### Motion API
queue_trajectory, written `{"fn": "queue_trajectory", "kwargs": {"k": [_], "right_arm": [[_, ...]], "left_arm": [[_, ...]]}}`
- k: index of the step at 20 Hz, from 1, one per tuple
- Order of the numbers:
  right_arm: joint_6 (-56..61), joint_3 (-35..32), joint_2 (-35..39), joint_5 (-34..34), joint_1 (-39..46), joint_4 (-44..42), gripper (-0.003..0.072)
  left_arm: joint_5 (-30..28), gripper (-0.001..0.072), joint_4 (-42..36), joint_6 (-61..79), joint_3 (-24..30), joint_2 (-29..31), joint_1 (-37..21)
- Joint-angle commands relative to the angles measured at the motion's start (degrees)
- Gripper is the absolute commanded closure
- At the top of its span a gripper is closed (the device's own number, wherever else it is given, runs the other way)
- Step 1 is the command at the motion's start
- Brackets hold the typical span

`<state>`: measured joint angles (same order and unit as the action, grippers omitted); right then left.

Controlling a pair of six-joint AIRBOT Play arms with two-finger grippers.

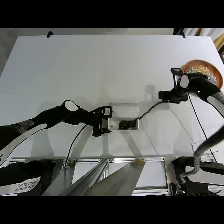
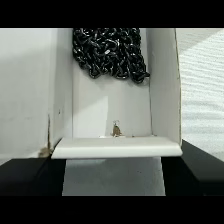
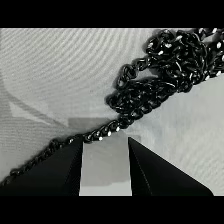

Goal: Fold the box and place the chain.

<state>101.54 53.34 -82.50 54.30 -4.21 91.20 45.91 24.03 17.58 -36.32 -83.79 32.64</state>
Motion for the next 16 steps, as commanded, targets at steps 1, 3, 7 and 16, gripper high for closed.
{"fn": "queue_trajectory", "kwargs": {"k": [1, 3, 7, 16], "right_arm": [[0.2, 0.0, -0.5, -1.5, 0.0, 0.0, 0.0408], [0.5, 0.0, -0.5, -2.0, 0.0, 0.0, 0.0412], [1.8, 0.0, -0.6, -1.4, 0.0, 0.0, 0.0423], [-0.7, 0.0, 1.4, 0.6, 0.0, -1.0, 0.0670]], "left_arm": [[0.0, 0.0455, 0.0, 0.0, 0.0, 0.0, 0.0], [0.0, 0.0455, 0.0, 0.0, 0.0, 0.0, 0.0], [0.0, 0.0455, 0.0, 0.0, 0.0, 0.0, 0.0], [0.0, 0.0455, 0.0, 0.0, 0.0, 0.0, 0.0]]}}
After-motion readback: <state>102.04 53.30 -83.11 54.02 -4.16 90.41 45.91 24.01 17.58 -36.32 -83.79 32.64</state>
